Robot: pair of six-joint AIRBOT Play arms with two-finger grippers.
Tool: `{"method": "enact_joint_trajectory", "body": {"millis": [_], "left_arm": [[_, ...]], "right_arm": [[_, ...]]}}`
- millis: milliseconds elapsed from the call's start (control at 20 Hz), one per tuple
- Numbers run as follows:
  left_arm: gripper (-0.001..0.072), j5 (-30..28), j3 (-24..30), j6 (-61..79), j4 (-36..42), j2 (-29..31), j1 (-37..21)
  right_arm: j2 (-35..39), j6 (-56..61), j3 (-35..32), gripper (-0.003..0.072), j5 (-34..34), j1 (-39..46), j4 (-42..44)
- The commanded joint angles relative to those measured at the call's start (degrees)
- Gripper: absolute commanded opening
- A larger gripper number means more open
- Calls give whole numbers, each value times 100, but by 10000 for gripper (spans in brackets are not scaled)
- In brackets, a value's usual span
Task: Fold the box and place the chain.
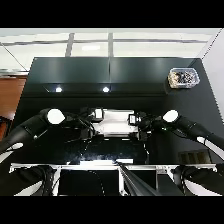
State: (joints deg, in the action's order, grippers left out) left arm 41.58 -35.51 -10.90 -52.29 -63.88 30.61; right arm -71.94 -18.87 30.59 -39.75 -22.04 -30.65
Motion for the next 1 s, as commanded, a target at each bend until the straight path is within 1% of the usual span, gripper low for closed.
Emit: {"method": "enact_joint_trajectory", "body": {"millis": [0,50,100,150,250,350,400,550,650,800,850,950], "left_arm": [[634,-177,7,164,-101,-238,219],[570,-175,7,149,-92,-273,227],[527,-186,7,146,2,-280,221],[449,-221,7,146,109,-280,212],[328,-236,7,149,352,-280,214],[318,-236,7,149,531,-280,212],[226,-219,7,149,647,-280,214],[219,-199,7,151,1093,-291,214],[218,-219,7,155,1416,-398,216],[216,-262,4,326,1484,-728,291],[144,-341,4,321,1526,-787,297],[142,-393,4,321,1547,-793,297]], "right_arm": [[-2,0,0,233,0,0,0],[-2,0,0,233,0,0,0],[-2,0,0,233,0,0,0],[-2,0,0,233,0,0,0],[-2,0,0,233,0,0,0],[-2,0,0,233,0,0,0],[-2,0,0,233,0,0,0],[-2,0,0,233,0,-2,0],[-2,0,0,233,0,0,0],[-2,0,0,233,0,0,0],[-2,0,0,233,2,0,0],[-2,0,0,233,2,0,0]]}}
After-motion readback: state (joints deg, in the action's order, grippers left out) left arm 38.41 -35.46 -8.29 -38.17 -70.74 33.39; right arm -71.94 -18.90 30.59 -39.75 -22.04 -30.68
